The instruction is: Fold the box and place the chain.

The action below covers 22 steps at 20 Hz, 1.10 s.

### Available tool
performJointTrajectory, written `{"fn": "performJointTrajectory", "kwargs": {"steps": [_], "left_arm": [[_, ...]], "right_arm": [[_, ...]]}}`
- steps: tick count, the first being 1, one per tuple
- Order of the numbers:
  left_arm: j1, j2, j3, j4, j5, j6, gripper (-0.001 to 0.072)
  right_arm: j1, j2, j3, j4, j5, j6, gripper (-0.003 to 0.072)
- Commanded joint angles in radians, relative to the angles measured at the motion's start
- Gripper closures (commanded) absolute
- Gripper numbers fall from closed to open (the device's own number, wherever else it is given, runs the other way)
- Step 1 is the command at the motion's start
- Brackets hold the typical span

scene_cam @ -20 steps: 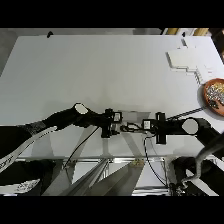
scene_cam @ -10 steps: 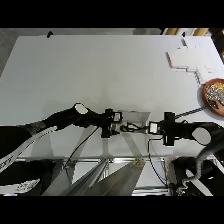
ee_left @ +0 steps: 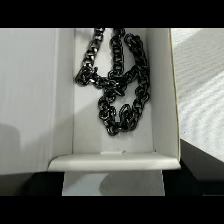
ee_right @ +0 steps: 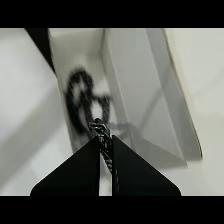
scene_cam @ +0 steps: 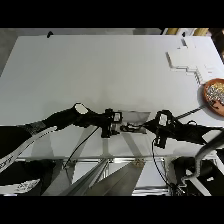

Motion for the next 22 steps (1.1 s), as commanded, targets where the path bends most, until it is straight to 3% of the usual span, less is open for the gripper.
{"fn": "performJointTrajectory", "kwargs": {"steps": [1, 6, 8, 10, 13, 15, 16, 22], "left_arm": [[0.001, 0.0, 0.0, 0.0, 0.0, 0.0, 0.0457], [0.001, 0.0, 0.0, 0.0, 0.0, 0.0, 0.0457], [0.001, 0.0, 0.0, 0.0, 0.0, 0.0, 0.0457], [0.001, 0.0, 0.0, 0.0, 0.0, 0.0, 0.0457], [0.001, 0.0, 0.0, 0.0, 0.0, 0.0, 0.0457], [0.001, 0.0, 0.0, 0.0, 0.0, 0.0, 0.0457], [0.001, 0.0, 0.0, 0.0, 0.0, 0.0, 0.0457], [0.001, 0.0, 0.0, 0.0, 0.0, 0.0, 0.0457]], "right_arm": [[0.001, -0.023, 0.008, 0.288, -0.001, -0.055, 0.0668], [0.001, -0.163, 0.008, 0.301, -0.002, -0.058, 0.0665], [0.001, -0.22, 0.008, 0.279, -0.003, -0.083, 0.0582], [0.001, -0.245, 0.015, 0.247, -0.006, -0.083, 0.0452], [0.001, -0.244, 0.129, 0.05, 0.085, -0.051, 0.0466], [-0.011, -0.244, 0.241, -0.139, 0.154, -0.009, 0.0579], [-0.027, -0.244, 0.282, -0.213, 0.172, -0.009, 0.0589], [-0.089, -0.277, 0.298, -0.414, 0.23, -0.029, 0.0589]]}}
